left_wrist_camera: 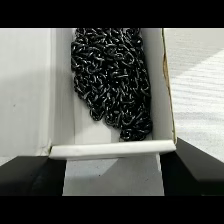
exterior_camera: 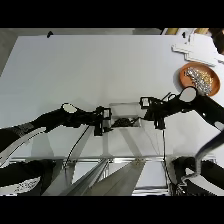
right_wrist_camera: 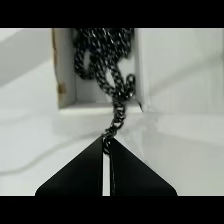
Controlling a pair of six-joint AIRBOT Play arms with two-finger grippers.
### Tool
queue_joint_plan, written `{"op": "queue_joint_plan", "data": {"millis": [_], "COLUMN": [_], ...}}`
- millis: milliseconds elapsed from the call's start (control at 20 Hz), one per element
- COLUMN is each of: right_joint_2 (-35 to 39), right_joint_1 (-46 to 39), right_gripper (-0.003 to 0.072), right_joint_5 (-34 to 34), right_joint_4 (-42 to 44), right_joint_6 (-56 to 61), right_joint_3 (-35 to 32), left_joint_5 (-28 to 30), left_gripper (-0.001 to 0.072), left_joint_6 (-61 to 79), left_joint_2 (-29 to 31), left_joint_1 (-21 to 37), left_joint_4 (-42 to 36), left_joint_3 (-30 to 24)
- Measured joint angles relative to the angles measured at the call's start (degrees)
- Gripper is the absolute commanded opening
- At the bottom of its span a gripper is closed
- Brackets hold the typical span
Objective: Fold the box and place the chain.
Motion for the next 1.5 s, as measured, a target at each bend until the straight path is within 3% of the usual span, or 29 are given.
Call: {"op": "queue_joint_plan", "data": {"millis": [200,500,600,750,950,1200,1500], "right_joint_2": [6.6,6.0,4.0,1.5,3.0,6.5,3.0], "right_joint_1": [7.5,20.1,21.9,22.9,18.5,3.3,-6.9], "right_gripper": [0.0015,0.002,0.02,0.0279,0.0261,0.026,0.0261], "right_joint_5": [-1.9,-14.0,-16.8,-19.0,-18.9,-13.2,-8.8], "right_joint_4": [0.7,6.2,7.7,9.1,9.7,7.5,4.4], "right_joint_6": [1.3,1.8,1.9,2.0,2.0,-0.1,-4.7], "right_joint_3": [-0.4,-0.5,-0.5,-0.6,-0.5,-0.7,-4.0], "left_joint_5": [0.0,0.0,0.0,0.0,0.0,0.0,0.0], "left_gripper": [0.0014,0.0014,0.0014,0.0014,0.0014,0.0014,0.0014], "left_joint_6": [0.0,0.0,0.0,0.0,0.0,0.0,0.0], "left_joint_2": [0.0,0.0,0.0,0.0,0.0,0.0,0.0], "left_joint_1": [0.0,0.0,0.0,0.0,0.0,0.0,0.0], "left_joint_4": [0.0,0.0,0.0,0.0,0.0,0.0,0.0], "left_joint_3": [0.0,0.0,0.0,0.0,0.0,0.0,0.0]}}
